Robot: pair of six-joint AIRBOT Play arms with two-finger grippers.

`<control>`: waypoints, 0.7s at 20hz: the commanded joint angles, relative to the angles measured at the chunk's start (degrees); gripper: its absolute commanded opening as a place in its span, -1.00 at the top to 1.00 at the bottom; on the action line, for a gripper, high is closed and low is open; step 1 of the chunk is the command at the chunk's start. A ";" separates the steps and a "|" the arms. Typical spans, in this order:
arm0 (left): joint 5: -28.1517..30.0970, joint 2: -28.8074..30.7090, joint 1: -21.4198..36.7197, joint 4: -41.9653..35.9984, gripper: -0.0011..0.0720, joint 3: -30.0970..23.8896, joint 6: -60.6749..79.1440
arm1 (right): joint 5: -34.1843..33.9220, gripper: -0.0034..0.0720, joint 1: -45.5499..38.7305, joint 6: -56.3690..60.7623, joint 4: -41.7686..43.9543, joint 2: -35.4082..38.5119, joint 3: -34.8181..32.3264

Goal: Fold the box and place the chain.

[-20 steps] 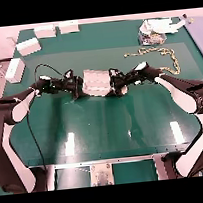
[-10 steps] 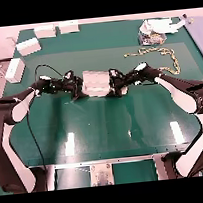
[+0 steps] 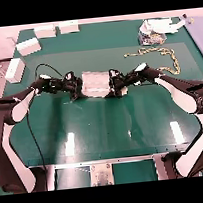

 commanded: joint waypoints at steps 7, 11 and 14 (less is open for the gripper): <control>-1.11 0.02 0.02 -0.13 -0.98 0.07 1.40 | -0.09 -0.64 0.07 0.00 -0.09 -0.04 -0.02; -1.60 0.02 0.00 0.81 -0.49 0.07 1.42 | -0.09 -0.64 0.07 0.00 -0.09 -0.04 -0.02; -2.10 0.00 0.00 1.68 -0.31 0.07 1.42 | -0.09 -0.64 0.07 0.00 -0.11 -0.04 -0.02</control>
